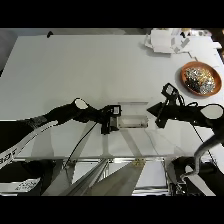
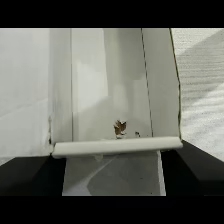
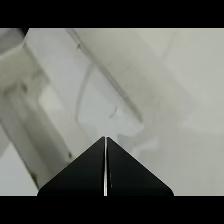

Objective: Fold the box and place the chain.

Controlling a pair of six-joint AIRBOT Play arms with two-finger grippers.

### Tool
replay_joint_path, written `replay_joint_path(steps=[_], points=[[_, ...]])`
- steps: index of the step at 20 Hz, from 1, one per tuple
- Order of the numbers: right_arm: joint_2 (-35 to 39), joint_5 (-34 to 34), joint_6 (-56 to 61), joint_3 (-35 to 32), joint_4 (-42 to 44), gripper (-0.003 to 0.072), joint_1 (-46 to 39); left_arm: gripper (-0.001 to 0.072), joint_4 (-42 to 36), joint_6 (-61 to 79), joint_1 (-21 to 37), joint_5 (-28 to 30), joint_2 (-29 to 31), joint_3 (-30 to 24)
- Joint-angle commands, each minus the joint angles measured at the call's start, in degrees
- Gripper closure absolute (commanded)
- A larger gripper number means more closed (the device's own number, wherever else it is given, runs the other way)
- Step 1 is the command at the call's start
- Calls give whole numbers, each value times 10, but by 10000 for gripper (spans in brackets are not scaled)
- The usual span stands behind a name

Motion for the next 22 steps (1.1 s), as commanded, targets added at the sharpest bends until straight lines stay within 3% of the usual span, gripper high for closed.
replay_joint_path(steps=[1,3,4,5,9,16,22], points=[[25,56,-5,0,-227,667,0,568,0,0,1,0,0,0],[24,53,-8,-8,-261,665,0,568,0,0,1,0,0,0],[19,47,-34,-14,-241,585,4,568,0,0,1,0,0,0],[12,33,-60,-22,-219,453,16,568,0,0,1,0,0,0],[-22,0,-154,-32,-217,452,63,568,0,0,1,0,0,0],[-66,-57,-154,-32,-214,463,71,568,0,0,1,0,0,0],[-97,-67,-240,-32,-96,466,71,568,0,0,1,0,0,0]])
